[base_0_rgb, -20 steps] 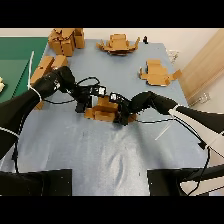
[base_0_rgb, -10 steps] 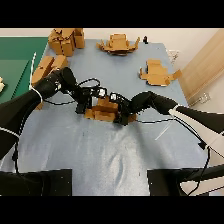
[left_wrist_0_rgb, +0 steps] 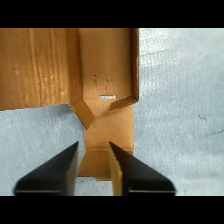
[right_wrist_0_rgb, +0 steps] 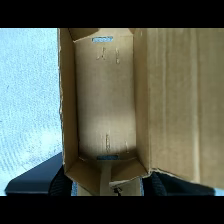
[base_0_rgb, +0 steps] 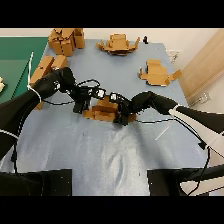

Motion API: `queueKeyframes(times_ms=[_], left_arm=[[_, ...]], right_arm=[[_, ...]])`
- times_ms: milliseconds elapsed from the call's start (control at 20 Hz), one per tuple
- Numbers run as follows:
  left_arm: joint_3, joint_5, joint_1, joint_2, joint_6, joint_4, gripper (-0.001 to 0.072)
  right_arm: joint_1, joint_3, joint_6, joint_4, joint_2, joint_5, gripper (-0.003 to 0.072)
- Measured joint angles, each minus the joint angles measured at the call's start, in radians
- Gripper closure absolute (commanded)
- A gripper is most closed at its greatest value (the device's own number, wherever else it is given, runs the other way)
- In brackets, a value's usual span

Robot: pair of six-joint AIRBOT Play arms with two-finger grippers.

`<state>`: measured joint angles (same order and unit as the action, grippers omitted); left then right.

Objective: Fold the box.

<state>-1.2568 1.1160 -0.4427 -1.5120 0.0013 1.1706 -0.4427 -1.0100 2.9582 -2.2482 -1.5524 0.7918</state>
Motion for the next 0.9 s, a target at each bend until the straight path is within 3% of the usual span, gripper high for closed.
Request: queueKeyframes(times_ms=[700,800,900], left_arm=[[0.000,0.004,-0.043,-0.035,-0.015,-0.048,0.0298],[0.000,0.005,-0.050,-0.042,-0.013,-0.053,0.0428],[0.000,0.008,-0.056,-0.046,-0.013,-0.053,0.0428]], right_arm=[[0.000,0.000,0.000,0.000,0.000,0.000,0.0349],[0.000,0.000,0.000,0.000,0.000,0.000,0.0349],[0.000,0.000,0.001,0.000,0.000,0.003,0.0349]])
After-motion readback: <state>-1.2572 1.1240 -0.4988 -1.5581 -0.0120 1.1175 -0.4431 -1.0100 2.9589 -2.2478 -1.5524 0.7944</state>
